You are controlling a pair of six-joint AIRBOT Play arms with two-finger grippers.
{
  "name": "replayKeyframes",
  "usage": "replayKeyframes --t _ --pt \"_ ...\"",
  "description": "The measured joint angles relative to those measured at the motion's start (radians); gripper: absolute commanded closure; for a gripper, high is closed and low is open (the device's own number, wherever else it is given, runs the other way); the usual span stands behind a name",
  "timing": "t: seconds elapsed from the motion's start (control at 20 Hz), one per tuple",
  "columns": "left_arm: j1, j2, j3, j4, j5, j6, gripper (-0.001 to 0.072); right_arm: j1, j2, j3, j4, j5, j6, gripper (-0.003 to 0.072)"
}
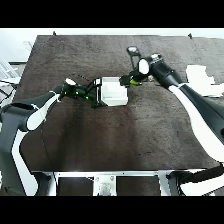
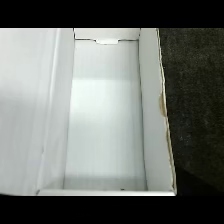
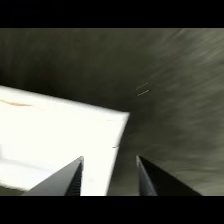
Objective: Fold the box and place the chain.
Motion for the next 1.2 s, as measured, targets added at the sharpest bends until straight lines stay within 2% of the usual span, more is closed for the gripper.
replayKeyframes --t 0.25,0.6,0.9,1.15,1.2 --pt "0.0 0.0 0.0 0.0 0.003 0.0 0.0399 -0.165 0.013 0.0 -0.048 -0.12 -0.051 0.0329" --pt "0.0 0.0 0.0 0.0 0.009 0.0 0.0399 -0.338 -0.126 0.04 0.135 -0.269 -0.286 0.033" --pt "0.0 0.0 0.0 0.0 0.013 0.0 0.04 -0.367 -0.264 0.165 0.186 -0.25 -0.402 0.033" --pt "-0.001 0.0 0.0 0.0 0.016 0.0 0.0399 -0.384 -0.317 0.198 0.193 -0.227 -0.474 0.0333" --pt "-0.001 0.0 0.0 0.0 0.016 0.0 0.04 -0.386 -0.324 0.201 0.195 -0.227 -0.483 0.0374"
